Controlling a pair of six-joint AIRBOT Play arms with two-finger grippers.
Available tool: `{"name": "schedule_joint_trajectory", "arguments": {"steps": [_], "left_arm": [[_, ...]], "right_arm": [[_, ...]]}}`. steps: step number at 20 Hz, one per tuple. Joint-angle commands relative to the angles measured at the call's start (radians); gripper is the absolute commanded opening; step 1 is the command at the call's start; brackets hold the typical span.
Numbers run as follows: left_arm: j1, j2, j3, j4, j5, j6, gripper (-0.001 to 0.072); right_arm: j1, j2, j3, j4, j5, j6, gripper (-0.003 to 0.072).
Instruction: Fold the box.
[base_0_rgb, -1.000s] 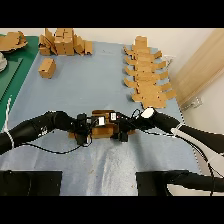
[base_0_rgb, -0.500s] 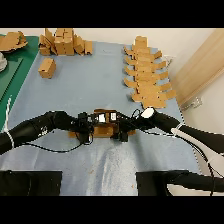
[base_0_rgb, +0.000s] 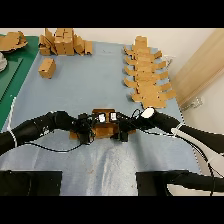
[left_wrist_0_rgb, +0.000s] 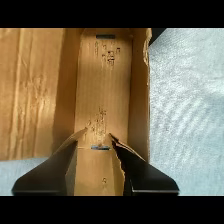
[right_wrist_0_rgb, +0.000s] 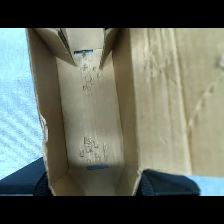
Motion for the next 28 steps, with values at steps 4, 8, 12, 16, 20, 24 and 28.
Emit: {"name": "schedule_joint_trajectory", "arguments": {"steps": [4, 8, 12, 16, 20, 24, 28], "left_arm": [[0.002, -0.003, 0.001, 0.001, 0.005, 0.000, 0.0356], [0.055, 0.026, 0.001, 0.106, 0.005, -0.089, 0.0199], [0.179, 0.154, 0.001, 0.457, -0.090, -0.552, 0.0010], [0.333, 0.277, 0.000, 0.666, -0.277, -1.170, 0.0010], [0.411, 0.270, -0.033, 0.539, -0.453, -1.406, 0.0010], [0.411, 0.169, -0.054, 0.275, -0.381, -1.318, 0.0010], [0.410, 0.074, -0.054, 0.037, -0.372, -1.167, 0.0010]], "right_arm": [[0.001, -0.001, 0.000, 0.001, 0.000, 0.000, 0.0581], [0.001, -0.001, 0.000, 0.001, 0.000, 0.000, 0.0581], [0.001, -0.001, 0.000, 0.001, 0.000, 0.000, 0.0581], [0.001, -0.001, 0.000, 0.001, 0.001, 0.000, 0.0581], [0.001, 0.000, 0.000, 0.001, 0.001, 0.000, 0.0581], [0.001, 0.000, 0.000, 0.001, 0.001, 0.000, 0.0581], [0.001, -0.001, 0.000, 0.001, 0.001, 0.000, 0.0581]]}}
